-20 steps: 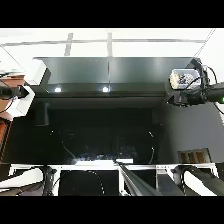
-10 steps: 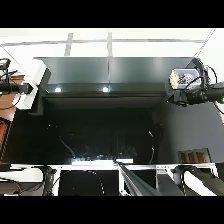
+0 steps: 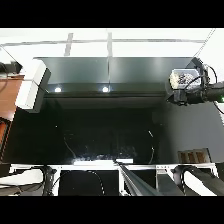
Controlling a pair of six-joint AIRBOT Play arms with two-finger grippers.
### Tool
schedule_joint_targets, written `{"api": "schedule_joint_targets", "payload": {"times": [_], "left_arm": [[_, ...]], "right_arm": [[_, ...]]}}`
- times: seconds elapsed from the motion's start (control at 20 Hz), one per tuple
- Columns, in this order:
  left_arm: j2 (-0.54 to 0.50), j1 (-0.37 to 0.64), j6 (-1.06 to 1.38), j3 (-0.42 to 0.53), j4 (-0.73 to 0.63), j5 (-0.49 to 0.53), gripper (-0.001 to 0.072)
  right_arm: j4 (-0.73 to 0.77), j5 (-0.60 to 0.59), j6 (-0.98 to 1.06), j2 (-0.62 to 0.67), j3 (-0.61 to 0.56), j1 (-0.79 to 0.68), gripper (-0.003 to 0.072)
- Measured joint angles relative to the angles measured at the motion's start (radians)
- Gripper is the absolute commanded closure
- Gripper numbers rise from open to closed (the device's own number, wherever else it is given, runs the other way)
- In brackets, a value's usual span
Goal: Fold the box and place the chain.
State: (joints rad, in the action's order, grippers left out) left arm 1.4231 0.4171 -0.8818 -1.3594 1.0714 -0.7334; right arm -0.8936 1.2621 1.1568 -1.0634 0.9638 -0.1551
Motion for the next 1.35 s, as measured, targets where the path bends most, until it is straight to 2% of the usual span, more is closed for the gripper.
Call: {"api": "schedule_joint_targets", "payload": {"times": [0.15,0.25,0.4,0.55,0.7,0.85,1.35], "left_arm": [[-0.103,-0.051,-0.079,-0.031,-0.057,-0.144,0.0690],[-0.193,-0.126,-0.105,0.018,-0.066,-0.200,0.0689],[-0.385,-0.284,-0.153,0.217,0.011,-0.132,0.0688],[-0.568,-0.409,-0.229,0.467,0.113,-0.019,0.0685],[-0.668,-0.459,-0.289,0.629,0.161,0.052,0.0683],[-0.703,-0.479,-0.313,0.705,0.182,0.073,0.0683],[-0.714,-0.490,-0.333,0.752,0.196,0.097,0.0682]], "right_arm": [[-0.012,-0.085,-0.058,0.000,0.000,0.075,0.0674],[-0.055,-0.212,-0.089,0.000,-0.020,0.139,0.0675],[-0.096,-0.463,-0.094,0.000,-0.094,0.188,0.0674],[-0.142,-0.633,-0.085,0.000,-0.167,0.198,0.0673],[-0.204,-0.682,-0.082,0.000,-0.198,0.200,0.0673],[-0.234,-0.695,-0.079,0.000,-0.210,0.200,0.0673],[-0.255,-0.705,-0.077,0.000,-0.217,0.200,0.0672]]}}
